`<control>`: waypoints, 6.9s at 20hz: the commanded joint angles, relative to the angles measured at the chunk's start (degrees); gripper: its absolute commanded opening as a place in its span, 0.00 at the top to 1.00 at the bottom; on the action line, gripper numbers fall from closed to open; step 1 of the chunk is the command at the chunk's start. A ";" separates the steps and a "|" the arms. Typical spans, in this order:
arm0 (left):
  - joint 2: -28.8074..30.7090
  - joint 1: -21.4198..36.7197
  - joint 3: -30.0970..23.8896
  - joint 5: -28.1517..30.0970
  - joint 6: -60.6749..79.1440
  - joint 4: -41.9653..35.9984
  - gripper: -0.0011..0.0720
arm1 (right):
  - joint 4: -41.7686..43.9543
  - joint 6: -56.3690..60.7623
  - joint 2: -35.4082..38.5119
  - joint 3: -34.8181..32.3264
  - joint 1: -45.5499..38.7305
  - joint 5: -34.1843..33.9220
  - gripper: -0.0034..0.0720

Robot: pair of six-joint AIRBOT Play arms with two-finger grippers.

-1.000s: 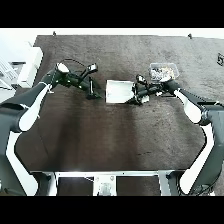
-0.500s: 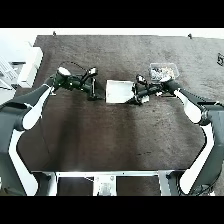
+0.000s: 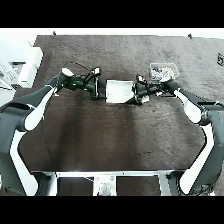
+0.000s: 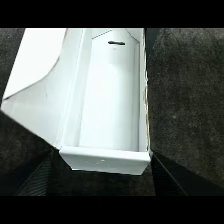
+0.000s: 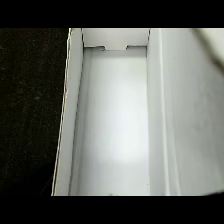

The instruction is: Fold the box and place the chain.

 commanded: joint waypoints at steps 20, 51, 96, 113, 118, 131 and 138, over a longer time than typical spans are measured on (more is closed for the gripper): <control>-3.76 -2.91 0.00 0.55 9.20 -3.04 0.00 | 0.00 -0.07 0.00 -0.02 0.02 0.02 0.41; -6.12 -3.30 0.02 1.77 11.74 -5.73 0.01 | -0.02 -0.09 0.00 -0.02 0.02 0.02 0.41; -6.12 -3.39 0.02 1.60 12.13 -6.32 0.33 | -2.23 6.19 1.18 0.37 -0.94 4.37 0.07; -6.12 -3.39 0.02 1.60 11.74 -6.32 0.33 | -7.21 14.10 11.04 0.42 -9.77 11.37 0.00; -6.12 -3.39 0.02 1.62 11.74 -6.32 0.33 | 2.73 14.60 10.78 -1.07 -6.60 14.05 0.93; -6.12 -3.39 0.02 1.60 11.76 -6.32 0.33 | -0.22 23.12 8.37 1.18 -0.50 -7.52 0.94; -6.12 -3.39 0.02 1.60 11.76 -6.32 0.33 | -3.45 25.68 4.87 4.28 0.87 -9.22 0.94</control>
